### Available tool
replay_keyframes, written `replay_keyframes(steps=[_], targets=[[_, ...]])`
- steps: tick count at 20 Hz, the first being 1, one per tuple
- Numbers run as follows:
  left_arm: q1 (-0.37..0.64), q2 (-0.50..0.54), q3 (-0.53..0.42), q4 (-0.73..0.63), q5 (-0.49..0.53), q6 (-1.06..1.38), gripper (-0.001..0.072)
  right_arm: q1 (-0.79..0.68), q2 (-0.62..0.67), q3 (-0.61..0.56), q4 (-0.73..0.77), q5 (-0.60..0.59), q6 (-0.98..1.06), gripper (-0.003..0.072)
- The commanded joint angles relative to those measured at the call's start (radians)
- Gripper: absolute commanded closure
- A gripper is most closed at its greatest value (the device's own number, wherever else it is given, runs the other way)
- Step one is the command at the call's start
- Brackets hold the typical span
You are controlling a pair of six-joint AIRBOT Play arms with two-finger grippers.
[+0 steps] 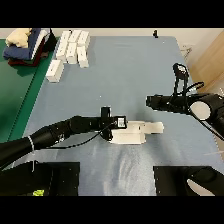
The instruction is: Fold the box.
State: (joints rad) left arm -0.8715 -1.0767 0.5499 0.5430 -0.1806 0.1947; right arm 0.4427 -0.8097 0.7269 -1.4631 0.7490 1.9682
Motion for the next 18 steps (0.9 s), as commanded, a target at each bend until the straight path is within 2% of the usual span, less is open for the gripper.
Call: replay_keyframes(steps=[1, 7, 11, 16, 18], targets=[[-0.029, 0.003, -0.023, -0.011, -0.013, -0.035, 0.0697, 0.000, 0.001, 0.004, -0.002, 0.002, 0.006, 0.0684], [0.004, 0.093, -0.021, -0.004, -0.128, -0.128, 0.0697, 0.000, 0.001, 0.004, 0.005, 0.012, 0.006, 0.0684], [0.103, 0.107, -0.021, 0.004, -0.332, -0.216, 0.0697, 0.000, 0.001, 0.004, 0.005, 0.017, 0.006, 0.0684], [0.102, 0.054, -0.020, 0.015, -0.382, -0.223, 0.0697, 0.002, 0.001, 0.004, 0.016, 0.017, 0.006, 0.0684], [0.103, 0.055, -0.001, 0.061, -0.392, -0.262, 0.0697, 0.002, 0.000, 0.004, 0.020, 0.017, 0.005, 0.0684]])
